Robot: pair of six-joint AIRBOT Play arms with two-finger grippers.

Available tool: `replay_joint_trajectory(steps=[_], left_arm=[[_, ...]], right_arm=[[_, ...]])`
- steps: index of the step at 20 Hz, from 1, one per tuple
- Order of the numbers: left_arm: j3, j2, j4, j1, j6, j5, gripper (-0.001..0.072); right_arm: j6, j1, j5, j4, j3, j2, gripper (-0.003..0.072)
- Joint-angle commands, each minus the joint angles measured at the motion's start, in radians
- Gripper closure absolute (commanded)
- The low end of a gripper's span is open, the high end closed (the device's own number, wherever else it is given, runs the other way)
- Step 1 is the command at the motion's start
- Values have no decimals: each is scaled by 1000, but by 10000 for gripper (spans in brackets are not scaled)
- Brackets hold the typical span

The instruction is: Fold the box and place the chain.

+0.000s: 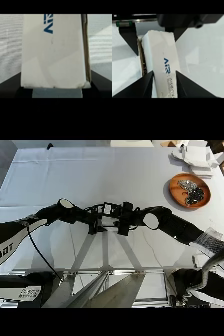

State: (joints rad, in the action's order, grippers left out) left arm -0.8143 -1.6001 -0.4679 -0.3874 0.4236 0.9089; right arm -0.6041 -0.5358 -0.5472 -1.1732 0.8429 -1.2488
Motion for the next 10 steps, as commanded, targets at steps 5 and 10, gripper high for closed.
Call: replay_joint_trajectory(steps=[5,10], left_arm=[[1,0,-3,-1,2,8,483],[1,0,-3,-1,2,8,483]], right_arm=[[-1,0,-59,0,-11,0,341],[-1,0,-54,0,-12,12,217]])
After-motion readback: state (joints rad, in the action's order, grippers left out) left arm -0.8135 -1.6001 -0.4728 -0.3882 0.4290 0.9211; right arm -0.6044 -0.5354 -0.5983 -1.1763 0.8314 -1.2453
